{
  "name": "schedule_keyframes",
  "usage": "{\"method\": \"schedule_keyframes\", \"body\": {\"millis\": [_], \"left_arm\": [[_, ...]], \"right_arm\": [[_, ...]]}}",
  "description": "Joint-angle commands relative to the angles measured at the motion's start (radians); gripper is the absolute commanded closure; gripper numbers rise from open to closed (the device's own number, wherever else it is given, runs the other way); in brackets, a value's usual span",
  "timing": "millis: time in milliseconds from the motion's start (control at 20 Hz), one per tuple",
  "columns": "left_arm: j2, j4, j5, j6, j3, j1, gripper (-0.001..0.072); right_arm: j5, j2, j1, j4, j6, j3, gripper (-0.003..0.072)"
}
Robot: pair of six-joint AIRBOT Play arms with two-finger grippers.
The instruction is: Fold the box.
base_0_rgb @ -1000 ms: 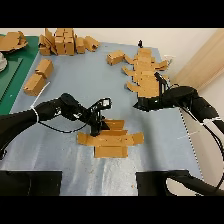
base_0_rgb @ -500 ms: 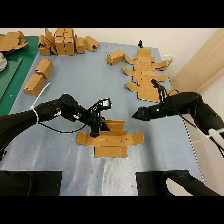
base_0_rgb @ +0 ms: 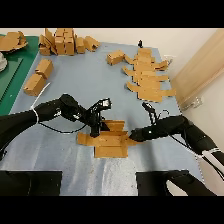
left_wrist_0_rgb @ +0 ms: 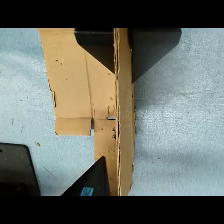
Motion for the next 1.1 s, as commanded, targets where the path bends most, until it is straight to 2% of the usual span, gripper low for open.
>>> {"method": "schedule_keyframes", "body": {"millis": [0, 150, 350, 500, 600, 750, 900, 1050], "left_arm": [[0.0, 0.0, 0.0, 0.0, 0.0, 0.001, 0.0699], [0.0, 0.0, 0.0, 0.0, 0.0, 0.001, 0.0699], [0.0, 0.001, 0.0, 0.0, 0.0, 0.001, 0.0698], [0.0, 0.0, 0.0, 0.0, 0.0, 0.001, 0.0699], [0.0, 0.0, 0.0, 0.0, 0.0, 0.001, 0.0699], [-0.001, 0.0, 0.0, 0.0, 0.0, 0.001, 0.0699], [0.0, 0.001, 0.0, 0.0, 0.0, 0.001, 0.0699], [0.0, 0.0, 0.0, 0.0, 0.0, 0.001, 0.0699]], "right_arm": [[0.118, -0.056, 0.014, -0.024, -0.011, -0.022, 0.0683], [0.172, -0.107, 0.014, -0.053, -0.032, -0.022, 0.0683], [0.182, -0.147, 0.014, -0.078, -0.056, -0.022, 0.0684], [0.196, -0.149, 0.014, -0.091, -0.057, -0.022, 0.0683], [0.158, -0.126, 0.014, -0.069, -0.098, -0.018, 0.0684], [0.016, 0.027, 0.024, -0.034, -0.127, -0.005, 0.0684], [-0.08, 0.29, 0.079, -0.06, -0.087, -0.006, 0.0684], [-0.053, 0.509, 0.237, -0.09, -0.051, -0.007, 0.0684]]}}
